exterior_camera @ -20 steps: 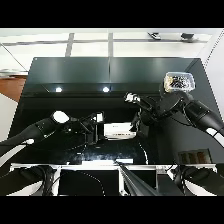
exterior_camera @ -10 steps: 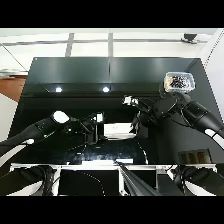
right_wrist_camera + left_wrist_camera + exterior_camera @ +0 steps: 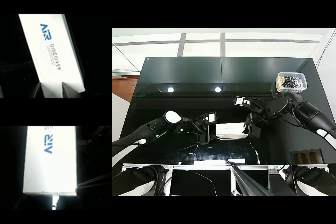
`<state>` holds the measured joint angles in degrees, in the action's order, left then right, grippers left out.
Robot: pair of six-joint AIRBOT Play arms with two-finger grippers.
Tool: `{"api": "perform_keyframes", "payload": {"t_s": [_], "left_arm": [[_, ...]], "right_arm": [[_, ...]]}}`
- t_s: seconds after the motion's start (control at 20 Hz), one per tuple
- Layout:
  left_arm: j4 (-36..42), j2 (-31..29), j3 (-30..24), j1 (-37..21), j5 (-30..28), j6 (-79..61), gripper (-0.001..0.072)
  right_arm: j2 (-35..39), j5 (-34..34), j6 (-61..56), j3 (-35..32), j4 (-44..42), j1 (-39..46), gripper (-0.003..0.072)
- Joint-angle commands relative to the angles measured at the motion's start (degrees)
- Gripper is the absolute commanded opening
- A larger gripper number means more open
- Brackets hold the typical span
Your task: Fold the box and place the chain.
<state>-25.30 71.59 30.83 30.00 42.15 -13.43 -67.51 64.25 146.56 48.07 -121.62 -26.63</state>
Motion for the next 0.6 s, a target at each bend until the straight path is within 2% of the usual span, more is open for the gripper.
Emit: {"api": "perform_keyframes", "payload": {"t_s": [0.0, 0.55], "left_arm": [[-0.02, 0.02, 0.04, 0.04, 0.0, -0.02, 0.0463], [-0.02, 0.02, 0.04, 0.04, 0.0, -0.02, 0.0463]], "right_arm": [[0.0, 0.07, -0.92, 0.0, 0.2, -0.02, 0.0343], [2.99, 0.9, -5.51, 1.95, 0.13, 0.35, 0.0342]]}}
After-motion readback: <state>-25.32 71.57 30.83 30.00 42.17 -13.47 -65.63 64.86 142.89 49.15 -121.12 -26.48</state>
